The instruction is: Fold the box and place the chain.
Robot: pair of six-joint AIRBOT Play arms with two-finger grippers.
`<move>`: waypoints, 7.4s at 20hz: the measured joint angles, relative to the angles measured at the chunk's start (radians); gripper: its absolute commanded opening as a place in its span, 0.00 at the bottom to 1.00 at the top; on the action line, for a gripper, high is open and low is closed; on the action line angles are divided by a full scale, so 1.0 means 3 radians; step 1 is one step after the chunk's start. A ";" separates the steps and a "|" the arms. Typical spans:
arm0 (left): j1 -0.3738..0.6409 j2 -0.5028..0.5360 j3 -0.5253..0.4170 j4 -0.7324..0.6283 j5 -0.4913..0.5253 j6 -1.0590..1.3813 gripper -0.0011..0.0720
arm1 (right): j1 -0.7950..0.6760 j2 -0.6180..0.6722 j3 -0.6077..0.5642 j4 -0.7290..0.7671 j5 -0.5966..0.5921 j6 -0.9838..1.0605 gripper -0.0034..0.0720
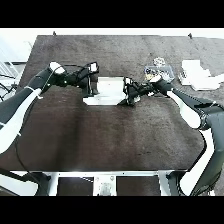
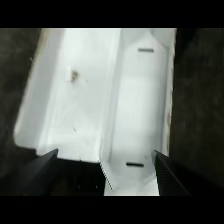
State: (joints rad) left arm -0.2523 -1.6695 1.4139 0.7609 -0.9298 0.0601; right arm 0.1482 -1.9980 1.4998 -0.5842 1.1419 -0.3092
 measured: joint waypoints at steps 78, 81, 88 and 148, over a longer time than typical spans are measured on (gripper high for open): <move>0.0079 -0.0488 0.0011 -0.0192 -0.0150 0.0229 0.04 | -0.0001 0.0000 0.0000 0.0001 0.0000 0.0004 0.83; 0.0117 -0.0455 0.0027 -0.0191 -0.0239 0.0201 0.04 | -0.0001 0.0000 0.0000 0.0003 0.0000 0.0004 0.83; 0.0163 -0.0095 0.0024 0.0050 -0.0378 -0.0506 0.03 | -0.0001 0.0000 0.0000 0.0001 0.0001 0.0003 0.83; 0.0647 -0.0340 -0.0612 -0.0767 -0.0298 -0.3883 0.04 | -0.0001 0.0000 0.0000 0.0000 0.0000 0.0003 0.83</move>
State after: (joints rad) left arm -0.0582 -1.7714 1.2304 0.5308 -1.0191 -1.1049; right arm 0.1478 -1.9980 1.4998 -0.5842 1.1419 -0.3084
